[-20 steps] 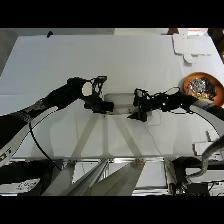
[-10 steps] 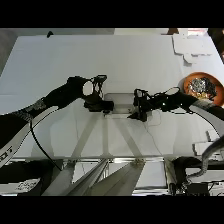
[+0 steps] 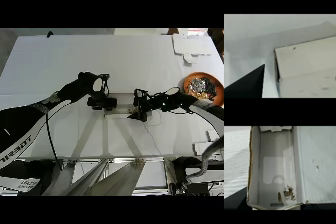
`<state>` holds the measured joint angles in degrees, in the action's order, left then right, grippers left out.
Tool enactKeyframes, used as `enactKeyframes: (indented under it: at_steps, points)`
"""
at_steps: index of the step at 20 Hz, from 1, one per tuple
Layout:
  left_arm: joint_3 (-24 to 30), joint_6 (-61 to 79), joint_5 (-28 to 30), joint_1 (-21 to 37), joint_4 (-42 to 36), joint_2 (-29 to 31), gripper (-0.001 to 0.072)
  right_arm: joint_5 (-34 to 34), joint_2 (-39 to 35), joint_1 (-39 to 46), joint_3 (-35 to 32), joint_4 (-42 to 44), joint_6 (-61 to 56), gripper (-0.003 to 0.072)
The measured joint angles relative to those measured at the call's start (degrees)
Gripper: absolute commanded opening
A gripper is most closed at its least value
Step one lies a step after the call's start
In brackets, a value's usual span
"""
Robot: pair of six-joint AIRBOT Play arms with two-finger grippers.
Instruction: Fold the box and place the chain.
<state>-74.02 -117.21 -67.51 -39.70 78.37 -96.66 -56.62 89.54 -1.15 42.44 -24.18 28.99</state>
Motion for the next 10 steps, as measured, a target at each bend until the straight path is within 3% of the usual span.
enactKeyframes:
  at_steps: [4,6,8,10]
  points:
    - [-0.52,-6.62,-1.38,-0.98,2.1,-1.25,0.0358,0.0,0.0,0.0,0.0,0.0,0.0,0.0544]
    - [-0.61,-9.44,-1.05,-1.49,2.4,-1.49,0.0225,0.0,0.0,0.0,0.0,0.02,0.0,0.0544]
    - [-0.66,-11.08,-0.11,-2.08,2.47,-1.57,0.0005,0.0,0.0,0.0,0.0,0.04,0.0,0.0544]
    - [-0.68,-11.96,0.15,-2.47,2.64,-1.66,0.0008,0.04,0.0,0.02,0.0,-0.02,0.04,0.0544]
